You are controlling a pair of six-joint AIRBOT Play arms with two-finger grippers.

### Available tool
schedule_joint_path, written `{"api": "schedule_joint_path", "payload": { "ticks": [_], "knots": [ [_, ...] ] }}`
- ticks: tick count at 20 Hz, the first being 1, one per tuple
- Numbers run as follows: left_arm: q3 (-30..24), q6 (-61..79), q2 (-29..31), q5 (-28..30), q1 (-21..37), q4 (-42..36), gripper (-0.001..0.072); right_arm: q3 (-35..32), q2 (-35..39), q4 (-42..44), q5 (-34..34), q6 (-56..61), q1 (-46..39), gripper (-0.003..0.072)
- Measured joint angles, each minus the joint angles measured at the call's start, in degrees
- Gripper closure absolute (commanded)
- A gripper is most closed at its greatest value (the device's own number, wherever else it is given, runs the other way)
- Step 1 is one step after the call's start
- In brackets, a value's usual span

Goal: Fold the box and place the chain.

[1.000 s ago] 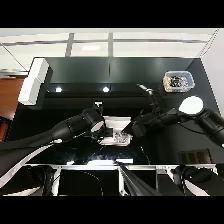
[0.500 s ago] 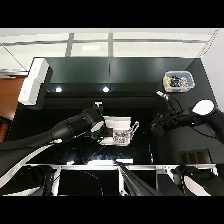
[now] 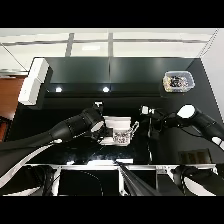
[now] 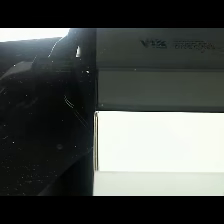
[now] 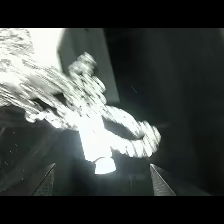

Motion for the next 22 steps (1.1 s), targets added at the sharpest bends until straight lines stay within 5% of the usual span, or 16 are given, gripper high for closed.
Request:
{"api": "schedule_joint_path", "payload": {
  "ticks": [11,22],
  "knots": [
    [0.0,0.0,0.0,0.0,0.0,0.02,0.0678,-0.11,-2.93,3.15,-9.27,-11.43,8.85,-0.0034],
    [0.0,0.0,0.0,0.0,0.0,0.0,0.0678,-0.55,-3.23,2.73,-9.42,-10.05,9.79,-0.0034]
  ]
}}
